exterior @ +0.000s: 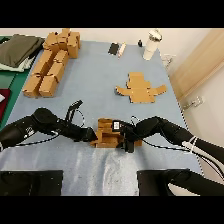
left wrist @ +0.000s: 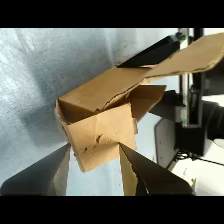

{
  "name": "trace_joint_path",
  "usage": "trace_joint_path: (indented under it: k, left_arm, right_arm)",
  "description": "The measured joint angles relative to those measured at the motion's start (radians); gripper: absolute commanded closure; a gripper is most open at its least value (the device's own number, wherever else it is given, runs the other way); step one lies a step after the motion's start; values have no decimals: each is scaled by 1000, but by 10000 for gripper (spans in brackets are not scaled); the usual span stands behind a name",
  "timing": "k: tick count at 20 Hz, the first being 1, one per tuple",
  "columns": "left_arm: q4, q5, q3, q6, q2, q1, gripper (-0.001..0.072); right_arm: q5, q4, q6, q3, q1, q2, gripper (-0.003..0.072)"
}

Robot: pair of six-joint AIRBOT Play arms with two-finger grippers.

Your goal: Fold the box.

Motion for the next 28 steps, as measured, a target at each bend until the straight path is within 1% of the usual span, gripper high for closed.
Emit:
trace_joint_path:
  k: [2, 6, 10, 12, 17, 22, 25, 28]
  left_arm:
    - [96, 30, 34, -117, -4, -53, 230]
    - [369, 56, 114, -434, -23, -185, 230]
    - [524, 63, 188, -648, -85, -289, 230]
    - [599, 50, 227, -746, -117, -327, 230]
    - [733, -34, 310, -944, -178, -396, 230]
    - [895, -170, 431, -1118, -257, -480, 231]
    - [934, -226, 488, -1154, -286, -507, 231]
    - [946, -277, 529, -1168, -282, -518, 231]
  right_arm:
    - [0, 0, 0, 0, 0, 0, 247]
    - [0, 0, 0, 0, 0, 0, 247]
    - [0, -3, -1, 0, 0, 0, 247]
    - [0, -3, 0, 0, 0, 0, 247]
    - [0, -3, 0, 0, 0, 0, 247]
    - [0, -3, 0, 0, 0, 0, 247]
    - [0, -3, 0, 0, 0, 0, 247]
    - [0, -3, 0, 0, 0, 0, 247]
